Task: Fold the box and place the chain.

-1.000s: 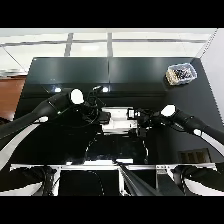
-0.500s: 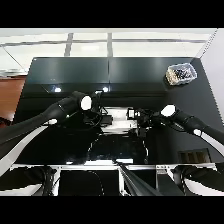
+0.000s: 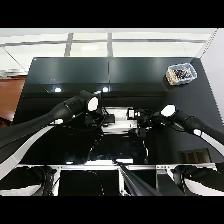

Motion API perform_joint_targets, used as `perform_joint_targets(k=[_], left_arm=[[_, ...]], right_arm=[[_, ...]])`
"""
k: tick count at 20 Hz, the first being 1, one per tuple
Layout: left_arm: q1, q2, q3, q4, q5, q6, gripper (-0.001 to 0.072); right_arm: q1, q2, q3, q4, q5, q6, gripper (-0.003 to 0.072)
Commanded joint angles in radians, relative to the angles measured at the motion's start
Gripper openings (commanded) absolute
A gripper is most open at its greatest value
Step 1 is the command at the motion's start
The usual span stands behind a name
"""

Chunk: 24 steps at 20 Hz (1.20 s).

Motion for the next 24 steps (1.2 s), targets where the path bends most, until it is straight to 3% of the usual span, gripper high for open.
perform_joint_targets(k=[1, 15, 16, 17, 23, 24], left_arm=[[-0.037, -0.001, 0.022, 0.128, -0.051, -0.134, 0.0232], [-0.080, -0.066, 0.072, 0.152, -0.071, -0.143, 0.0222], [-0.080, -0.066, 0.075, 0.152, -0.071, -0.143, 0.0151], [-0.080, -0.066, 0.076, 0.152, -0.071, -0.142, 0.0030], [-0.080, -0.066, 0.078, 0.151, -0.072, -0.162, 0.0033], [-0.080, -0.066, 0.078, 0.151, -0.072, -0.161, 0.0067]], right_arm=[[0.000, 0.000, 0.000, 0.000, 0.000, 0.000, 0.0137], [0.000, 0.000, 0.000, 0.000, 0.000, 0.000, 0.0138], [0.000, 0.000, 0.000, 0.000, 0.000, 0.000, 0.0137], [0.000, 0.000, 0.000, 0.000, 0.000, 0.000, 0.0138], [0.000, 0.000, 0.000, 0.000, 0.000, 0.000, 0.0138], [0.000, 0.000, 0.000, 0.000, 0.000, 0.000, 0.0138]])
